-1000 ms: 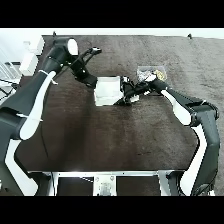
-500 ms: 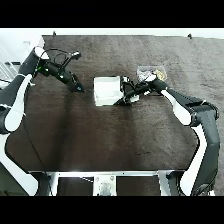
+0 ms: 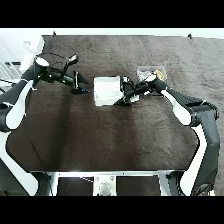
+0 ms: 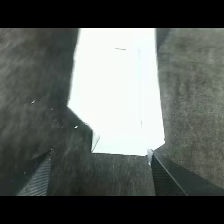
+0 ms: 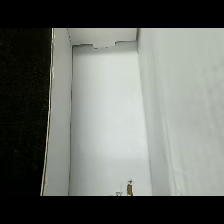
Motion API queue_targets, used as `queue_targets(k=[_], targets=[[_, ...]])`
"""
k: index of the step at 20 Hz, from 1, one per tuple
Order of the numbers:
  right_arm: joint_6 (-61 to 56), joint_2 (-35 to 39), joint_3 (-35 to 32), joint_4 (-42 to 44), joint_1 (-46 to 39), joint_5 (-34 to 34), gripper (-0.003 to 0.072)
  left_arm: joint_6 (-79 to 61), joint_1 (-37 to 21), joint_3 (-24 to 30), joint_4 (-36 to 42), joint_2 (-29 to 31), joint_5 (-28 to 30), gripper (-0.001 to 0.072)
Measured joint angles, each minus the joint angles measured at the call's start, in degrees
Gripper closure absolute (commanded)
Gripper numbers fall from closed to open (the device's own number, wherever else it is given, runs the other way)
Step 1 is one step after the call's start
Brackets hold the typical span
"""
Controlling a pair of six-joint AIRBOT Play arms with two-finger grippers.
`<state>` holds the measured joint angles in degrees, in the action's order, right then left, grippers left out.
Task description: Fold the box and place the chain.
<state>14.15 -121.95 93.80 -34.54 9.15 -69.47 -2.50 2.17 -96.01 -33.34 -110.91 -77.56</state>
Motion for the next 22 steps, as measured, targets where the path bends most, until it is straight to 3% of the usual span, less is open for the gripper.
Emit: queue_targets(k=[12,22], targets=[[0.0,0.0,0.0,0.0,0.0,0.0,0.0230,-7.3,3.7,2.3,-3.0,-4.2,6.3,-0.0007],[0.0,0.0,0.0,0.0,0.0,0.0,0.0230,-8.6,3.9,2.5,-2.1,-5.7,6.2,-0.0008]])
